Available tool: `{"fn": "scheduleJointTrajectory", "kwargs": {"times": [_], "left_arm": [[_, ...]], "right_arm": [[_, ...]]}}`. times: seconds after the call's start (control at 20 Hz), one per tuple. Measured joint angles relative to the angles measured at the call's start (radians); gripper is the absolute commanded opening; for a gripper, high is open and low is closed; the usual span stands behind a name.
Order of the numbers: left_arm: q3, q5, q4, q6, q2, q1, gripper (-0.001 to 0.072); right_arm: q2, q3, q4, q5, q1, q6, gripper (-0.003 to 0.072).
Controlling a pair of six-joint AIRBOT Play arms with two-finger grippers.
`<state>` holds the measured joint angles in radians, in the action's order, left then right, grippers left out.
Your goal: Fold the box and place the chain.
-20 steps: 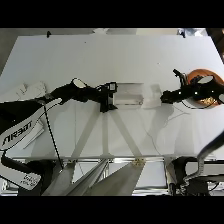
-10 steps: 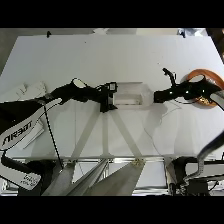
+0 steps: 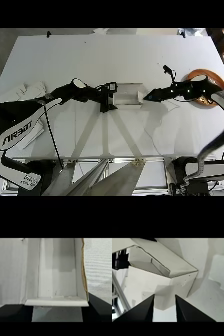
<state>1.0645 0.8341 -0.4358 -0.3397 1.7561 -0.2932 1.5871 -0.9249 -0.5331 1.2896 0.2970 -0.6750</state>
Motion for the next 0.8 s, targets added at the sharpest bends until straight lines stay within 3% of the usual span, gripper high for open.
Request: {"fn": "scheduleJointTrajectory", "kwargs": {"times": [0.8], "left_arm": [[0.000,0.000,0.000,0.000,0.000,0.000,0.0217]], "right_arm": [[-0.004,0.000,-0.062,-0.193,-0.116,0.028,0.0336]]}}
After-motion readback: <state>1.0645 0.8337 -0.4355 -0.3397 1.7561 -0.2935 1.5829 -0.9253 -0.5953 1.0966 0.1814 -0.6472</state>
